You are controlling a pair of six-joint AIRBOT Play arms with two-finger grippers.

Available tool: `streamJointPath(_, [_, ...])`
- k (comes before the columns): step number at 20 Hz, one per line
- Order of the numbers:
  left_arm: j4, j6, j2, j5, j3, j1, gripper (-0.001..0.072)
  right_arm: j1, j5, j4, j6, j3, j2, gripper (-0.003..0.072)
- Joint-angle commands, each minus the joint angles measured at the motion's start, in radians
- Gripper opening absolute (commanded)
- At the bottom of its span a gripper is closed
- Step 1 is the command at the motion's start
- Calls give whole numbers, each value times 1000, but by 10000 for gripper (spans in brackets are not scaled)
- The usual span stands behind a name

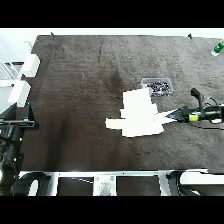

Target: Fold the box and place the chain.

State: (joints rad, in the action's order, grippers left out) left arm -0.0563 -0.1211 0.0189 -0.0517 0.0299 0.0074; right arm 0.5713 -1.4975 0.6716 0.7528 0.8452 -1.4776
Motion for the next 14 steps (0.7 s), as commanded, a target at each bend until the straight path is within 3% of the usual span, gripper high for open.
streamJointPath(1, [0,0,0,0,-1,0,470,-153,195,-195,-37,-142,80,16])
streamJointPath(6, [0,0,0,10,-1,0,470,-401,423,-391,-148,-156,82,15])
streamJointPath(11, [-1,1,0,0,-1,0,470,-516,629,-402,-171,-155,82,15])
streamJointPath(14, [-1,1,0,2,-1,0,469,-566,690,-402,-190,-154,82,15])
